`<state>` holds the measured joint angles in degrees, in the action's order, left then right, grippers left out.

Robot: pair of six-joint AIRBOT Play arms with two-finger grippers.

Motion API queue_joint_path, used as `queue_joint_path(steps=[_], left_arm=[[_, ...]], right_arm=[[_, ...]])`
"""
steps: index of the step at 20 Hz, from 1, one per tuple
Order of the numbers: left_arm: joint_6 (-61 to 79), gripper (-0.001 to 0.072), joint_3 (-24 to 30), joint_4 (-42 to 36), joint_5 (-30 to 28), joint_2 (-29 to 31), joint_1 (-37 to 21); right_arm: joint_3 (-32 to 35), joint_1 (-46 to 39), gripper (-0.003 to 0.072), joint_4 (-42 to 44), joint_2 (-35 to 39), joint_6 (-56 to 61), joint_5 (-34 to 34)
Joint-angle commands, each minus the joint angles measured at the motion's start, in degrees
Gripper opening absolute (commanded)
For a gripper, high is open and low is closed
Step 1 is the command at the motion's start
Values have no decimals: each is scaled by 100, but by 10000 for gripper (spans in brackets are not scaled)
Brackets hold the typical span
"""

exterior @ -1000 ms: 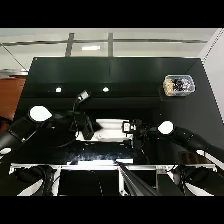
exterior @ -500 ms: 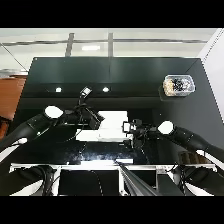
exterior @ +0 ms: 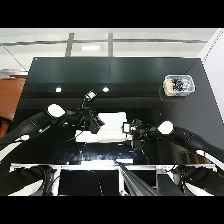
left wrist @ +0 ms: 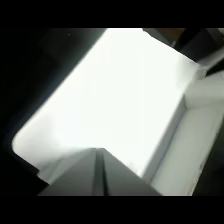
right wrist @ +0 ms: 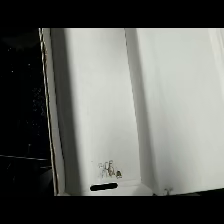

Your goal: Fold the box and place the chain.

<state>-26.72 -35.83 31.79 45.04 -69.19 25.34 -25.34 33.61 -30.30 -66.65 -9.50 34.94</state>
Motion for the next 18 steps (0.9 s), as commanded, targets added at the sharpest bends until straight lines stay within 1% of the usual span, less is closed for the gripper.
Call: queue_joint_path(steps=[1, 2, 5, 7, 8, 10, 11, 12, 14, 15, 16, 18], left_arm=[[-11, 635, -197, 734, 649, 337, -361], [-46, 717, -201, 807, 841, 466, -527], [-55, 718, -216, 1526, 1617, 811, -1040], [-46, 717, -203, 1856, 2258, 879, -1246], [-42, 718, -151, 1943, 2430, 876, -1244], [549, 717, 98, 1939, 2415, 876, -1043], [922, 717, 245, 2004, 2194, 876, -879], [1025, 717, 376, 2031, 1727, 874, -715], [1051, 718, 619, 1937, 555, 870, -422], [1196, 718, 658, 1893, 192, 861, -258], [1429, 717, 658, 1891, 2, 850, -107], [1725, 716, 658, 1895, -184, 848, 184]], right_arm=[[2, -2, 481, 4, -4, 9, -15], [2, -2, 481, 4, -4, 9, -15], [2, -2, 481, 4, -4, 9, -15], [2, -2, 481, 4, -4, 9, -15], [2, -2, 481, 4, -4, 9, -15], [2, -2, 481, 2, -4, 9, -15], [2, -2, 481, 4, -4, 9, -15], [2, -2, 481, 4, -4, 9, -17], [2, -2, 481, 4, -4, 13, -20], [2, -2, 481, 4, -4, 13, -20], [2, -2, 482, 2, -4, 13, -20], [2, -2, 481, 2, -4, 13, -20]])
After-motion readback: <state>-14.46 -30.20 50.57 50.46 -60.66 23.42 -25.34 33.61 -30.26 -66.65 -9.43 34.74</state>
